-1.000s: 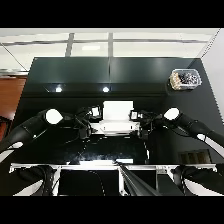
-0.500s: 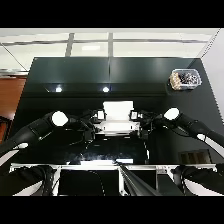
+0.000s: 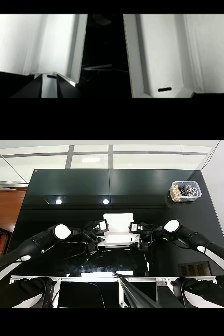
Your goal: Fold the box and place the chain.
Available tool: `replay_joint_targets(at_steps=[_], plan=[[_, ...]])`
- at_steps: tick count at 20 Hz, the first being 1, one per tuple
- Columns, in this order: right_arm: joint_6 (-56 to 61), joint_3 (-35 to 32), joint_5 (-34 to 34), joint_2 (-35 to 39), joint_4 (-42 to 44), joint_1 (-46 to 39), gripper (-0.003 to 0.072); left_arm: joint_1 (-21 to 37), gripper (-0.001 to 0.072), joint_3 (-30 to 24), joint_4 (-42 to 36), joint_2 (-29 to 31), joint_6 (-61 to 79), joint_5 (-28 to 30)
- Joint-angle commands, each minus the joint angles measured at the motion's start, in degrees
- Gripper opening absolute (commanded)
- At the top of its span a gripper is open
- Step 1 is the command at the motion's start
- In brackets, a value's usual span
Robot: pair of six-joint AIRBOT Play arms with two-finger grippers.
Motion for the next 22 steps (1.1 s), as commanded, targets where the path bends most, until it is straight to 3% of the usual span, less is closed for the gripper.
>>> replay_joint_targets(at_steps=[1,7,8,9,10,12,13,15,17,18,22], plan=[[0.0,0.0,0.0,0.0,0.0,0.1,0.0468,-0.1,0.022,0.0,-8.5,-2.0,0.2,0.6],[0.0,0.0,0.0,0.0,0.0,0.1,0.0468,0.0,0.022,0.2,-12.5,-4.7,1.6,1.2],[0.0,0.0,0.0,0.0,0.0,0.1,0.0468,0.0,0.017,0.2,-12.3,-4.7,1.6,1.2],[0.0,0.0,0.0,0.0,0.0,0.1,0.0468,0.0,0.0077,0.2,-12.3,-4.7,1.7,1.2],[0.0,0.0,0.0,0.0,0.0,0.1,0.0468,-0.1,0.0083,0.2,-12.3,-4.7,1.7,1.2],[0.0,0.0,0.0,0.0,0.0,0.1,0.0468,-0.1,0.0447,0.2,-12.2,-4.7,2.2,1.5],[0.0,0.0,0.0,0.0,0.0,0.1,0.0468,-0.1,0.046,0.2,-11.5,-4.7,2.3,1.4],[0.0,0.0,0.0,0.0,0.0,0.1,0.0468,-0.1,0.0204,0.2,-10.2,-4.7,2.3,1.4],[0.0,0.0,0.0,0.0,0.0,0.1,0.0468,0.0,0.0187,0.2,-9.7,-4.4,2.3,1.0],[0.0,0.0,0.0,0.0,0.0,0.1,0.0468,0.3,0.0053,0.2,-8.2,-3.5,2.2,0.9],[0.0,0.0,0.0,0.0,0.0,0.1,0.0468,6.1,0.0031,0.6,3.0,7.2,-10.6,-3.6]])
